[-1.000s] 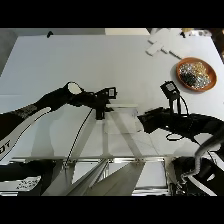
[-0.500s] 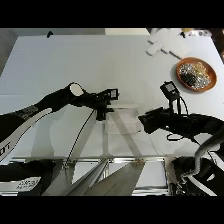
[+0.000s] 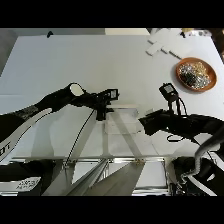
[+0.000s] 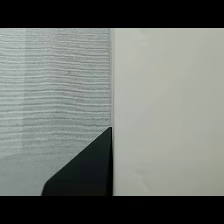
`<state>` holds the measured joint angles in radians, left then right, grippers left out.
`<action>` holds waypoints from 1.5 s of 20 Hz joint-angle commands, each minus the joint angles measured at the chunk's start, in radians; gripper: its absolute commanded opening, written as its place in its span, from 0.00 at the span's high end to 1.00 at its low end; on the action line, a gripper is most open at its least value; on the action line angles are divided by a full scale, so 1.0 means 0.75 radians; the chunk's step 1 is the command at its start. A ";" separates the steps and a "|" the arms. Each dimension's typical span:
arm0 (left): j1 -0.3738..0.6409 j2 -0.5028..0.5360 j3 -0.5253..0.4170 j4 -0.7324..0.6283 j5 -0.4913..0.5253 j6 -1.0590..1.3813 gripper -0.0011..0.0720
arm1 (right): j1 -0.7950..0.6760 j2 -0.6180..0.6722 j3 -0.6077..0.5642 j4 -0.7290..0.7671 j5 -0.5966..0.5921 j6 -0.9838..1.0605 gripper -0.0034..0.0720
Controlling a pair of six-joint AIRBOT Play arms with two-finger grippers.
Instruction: Fold the box and place the chain.
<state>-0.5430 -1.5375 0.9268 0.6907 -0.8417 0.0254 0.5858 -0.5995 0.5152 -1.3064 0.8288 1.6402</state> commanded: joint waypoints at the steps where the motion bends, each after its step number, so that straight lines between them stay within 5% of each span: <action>1: -0.001 -0.001 -0.001 -0.002 0.000 -0.001 0.97 | 0.000 0.001 0.000 -0.003 0.143 -0.057 0.62; 2: -0.001 -0.001 -0.001 -0.002 0.000 -0.001 0.97 | 0.000 0.001 -0.001 -0.003 0.171 -0.129 0.75; 6: -0.001 -0.001 -0.001 -0.002 0.000 -0.001 0.97 | 0.000 0.000 -0.001 0.009 0.148 -0.451 0.93; 14: -0.001 -0.001 -0.001 -0.002 0.001 -0.001 0.97 | -0.013 -0.109 -0.027 0.110 0.122 -0.976 0.92; 15: -0.001 -0.001 -0.001 -0.002 -0.004 -0.001 0.97 | -0.008 -0.110 -0.053 0.110 0.069 -0.981 0.87; 17: -0.001 -0.001 -0.001 -0.002 -0.005 -0.001 0.97 | 0.027 -0.109 -0.121 0.106 -0.073 -1.021 0.41; 18: -0.001 -0.001 -0.001 -0.002 -0.005 -0.001 0.97 | 0.049 -0.109 -0.161 0.105 -0.144 -1.112 0.34; 23: -0.001 -0.001 -0.001 -0.002 -0.005 -0.001 0.97 | 0.159 -0.110 -0.359 0.113 -0.387 -1.913 0.31; 30: -0.001 -0.001 -0.001 -0.002 -0.005 -0.001 0.97 | 0.205 -0.147 -0.410 0.147 -0.488 -1.914 0.09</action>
<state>-0.5430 -1.5375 0.9264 0.6891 -0.8455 0.0250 0.7296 -0.6926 0.2264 -1.2129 0.5156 0.2489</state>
